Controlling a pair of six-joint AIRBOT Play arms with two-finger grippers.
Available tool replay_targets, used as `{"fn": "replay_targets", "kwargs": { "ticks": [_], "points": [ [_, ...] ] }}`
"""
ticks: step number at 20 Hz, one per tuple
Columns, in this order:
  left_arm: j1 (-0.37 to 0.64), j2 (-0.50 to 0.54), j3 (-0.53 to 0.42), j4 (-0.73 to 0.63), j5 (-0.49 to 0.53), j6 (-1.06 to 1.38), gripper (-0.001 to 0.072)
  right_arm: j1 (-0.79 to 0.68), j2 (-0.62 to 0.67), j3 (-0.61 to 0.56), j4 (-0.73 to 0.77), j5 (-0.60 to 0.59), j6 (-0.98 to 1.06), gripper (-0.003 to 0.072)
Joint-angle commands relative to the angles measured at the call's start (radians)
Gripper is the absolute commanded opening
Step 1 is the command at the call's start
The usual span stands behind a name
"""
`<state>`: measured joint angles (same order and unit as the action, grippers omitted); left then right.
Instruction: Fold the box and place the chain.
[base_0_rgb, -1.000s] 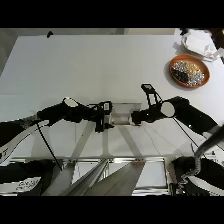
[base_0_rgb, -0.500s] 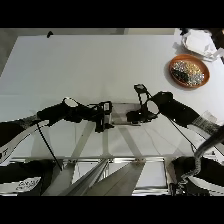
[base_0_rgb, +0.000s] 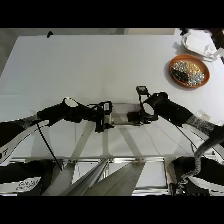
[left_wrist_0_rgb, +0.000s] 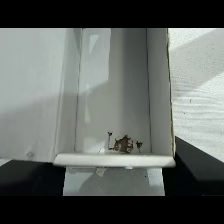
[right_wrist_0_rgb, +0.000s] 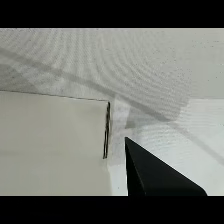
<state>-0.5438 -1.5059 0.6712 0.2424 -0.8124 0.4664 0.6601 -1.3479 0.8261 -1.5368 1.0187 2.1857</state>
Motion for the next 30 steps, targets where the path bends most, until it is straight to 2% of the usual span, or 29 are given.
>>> {"fn": "replay_targets", "kwargs": {
  "ticks": [1,4,5,7,12,13,15,16,17,19,24,25,27,28,29,30],
  "points": [
    [0.000,0.000,0.000,0.000,0.000,0.000,0.0325,0.002,-0.011,0.001,0.013,-0.015,0.018,0.0233],
    [0.000,0.000,0.000,0.001,0.000,0.000,0.0325,0.002,-0.019,0.001,0.022,-0.014,0.018,0.0220],
    [0.000,0.000,0.000,0.001,0.000,0.000,0.0325,0.002,-0.022,0.001,0.023,-0.013,0.018,0.0195],
    [0.000,0.000,0.000,0.000,0.000,0.000,0.0325,0.002,-0.023,0.001,0.023,-0.013,0.018,0.0037],
    [0.000,0.000,0.000,0.001,0.000,0.000,0.0325,0.002,-0.023,0.001,0.023,-0.013,0.017,0.0020],
    [0.000,0.000,0.000,0.001,0.000,0.000,0.0325,0.002,-0.023,0.001,0.026,-0.014,0.017,0.0036],
    [0.000,0.000,0.000,0.000,0.000,0.000,0.0325,0.010,-0.023,0.001,0.029,-0.016,0.012,0.0261],
    [0.000,0.000,0.000,0.001,0.000,0.000,0.0325,0.014,-0.023,0.001,0.026,-0.021,0.012,0.0274],
    [0.000,0.000,0.000,0.001,0.000,0.000,0.0325,0.020,-0.023,0.001,0.026,-0.027,0.013,0.0251],
    [0.000,0.000,0.000,0.000,0.000,0.000,0.0325,0.024,-0.023,0.001,0.027,-0.032,0.013,0.0021],
    [0.000,0.000,0.000,0.000,0.000,0.000,0.0325,0.024,-0.023,0.001,0.026,-0.027,0.007,0.0025],
    [0.000,0.000,0.000,0.001,0.000,0.000,0.0325,0.024,-0.021,0.001,0.026,-0.026,0.005,0.0070],
    [0.000,0.000,0.000,0.001,0.000,0.000,0.0325,0.024,-0.003,0.001,0.019,-0.006,-0.017,0.0329],
    [0.000,0.000,0.000,0.001,0.000,0.000,0.0325,0.024,0.016,0.001,0.017,0.002,-0.068,0.0404],
    [0.000,0.000,0.000,0.000,0.000,0.000,0.0325,0.024,0.042,0.001,0.005,0.014,-0.107,0.0452],
    [0.000,0.000,0.000,0.000,0.000,0.000,0.0325,0.024,0.076,0.001,-0.016,0.028,-0.121,0.0461]
  ]
}}
